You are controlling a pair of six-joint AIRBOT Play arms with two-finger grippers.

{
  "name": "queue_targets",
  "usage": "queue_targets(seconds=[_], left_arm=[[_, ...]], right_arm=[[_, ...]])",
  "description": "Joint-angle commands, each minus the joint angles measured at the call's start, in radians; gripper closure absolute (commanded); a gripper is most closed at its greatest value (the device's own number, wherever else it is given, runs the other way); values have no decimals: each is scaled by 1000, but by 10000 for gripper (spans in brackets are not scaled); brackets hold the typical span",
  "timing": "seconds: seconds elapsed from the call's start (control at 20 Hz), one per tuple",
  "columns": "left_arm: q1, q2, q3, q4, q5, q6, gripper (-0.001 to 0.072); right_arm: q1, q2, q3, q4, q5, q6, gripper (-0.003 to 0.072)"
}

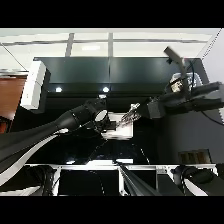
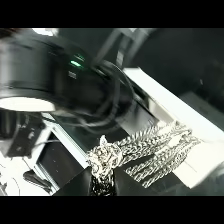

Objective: Fold the box and place the chain.

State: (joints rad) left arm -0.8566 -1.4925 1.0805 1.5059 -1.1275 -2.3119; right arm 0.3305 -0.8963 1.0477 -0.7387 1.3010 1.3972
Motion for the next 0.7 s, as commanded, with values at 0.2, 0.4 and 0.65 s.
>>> queue_targets(seconds=[0.2, 0.4, 0.65], left_arm=[[1, 0, 0, 0, 1, 0, 682], [0, 0, 0, 0, 1, 0, 682], [0, 0, 0, 0, 1, 0, 682]], right_arm=[[119, -11, -198, -18, -262, 72, 677], [152, -76, -215, -43, -299, 72, 675], [151, -102, -215, -51, -301, 72, 674]])
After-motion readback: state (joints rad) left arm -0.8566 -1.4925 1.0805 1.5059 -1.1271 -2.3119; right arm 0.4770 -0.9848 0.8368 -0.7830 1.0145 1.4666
